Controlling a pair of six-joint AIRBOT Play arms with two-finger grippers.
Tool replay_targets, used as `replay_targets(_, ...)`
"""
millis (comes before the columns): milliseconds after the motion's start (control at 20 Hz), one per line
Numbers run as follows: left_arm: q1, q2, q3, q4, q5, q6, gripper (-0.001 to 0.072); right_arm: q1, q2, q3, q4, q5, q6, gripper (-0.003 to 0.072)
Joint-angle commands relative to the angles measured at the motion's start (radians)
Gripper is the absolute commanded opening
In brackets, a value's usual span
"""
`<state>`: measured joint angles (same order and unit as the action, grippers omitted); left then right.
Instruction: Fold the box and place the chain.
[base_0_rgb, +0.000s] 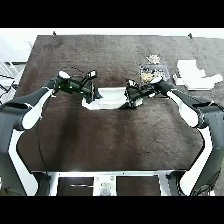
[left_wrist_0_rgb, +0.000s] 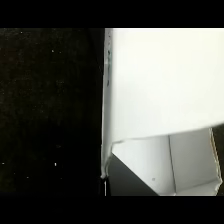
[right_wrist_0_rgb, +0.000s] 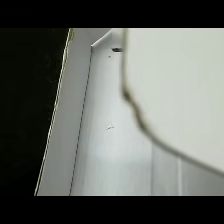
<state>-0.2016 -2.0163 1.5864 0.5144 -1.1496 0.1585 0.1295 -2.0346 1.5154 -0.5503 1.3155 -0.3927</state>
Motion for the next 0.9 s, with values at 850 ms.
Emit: replay_targets(850,0.0,0.0,0.001,0.003,0.049,0.0,0.0019,-0.006,-0.015,0.037,-0.023,-0.05,-0.01,0.0659)
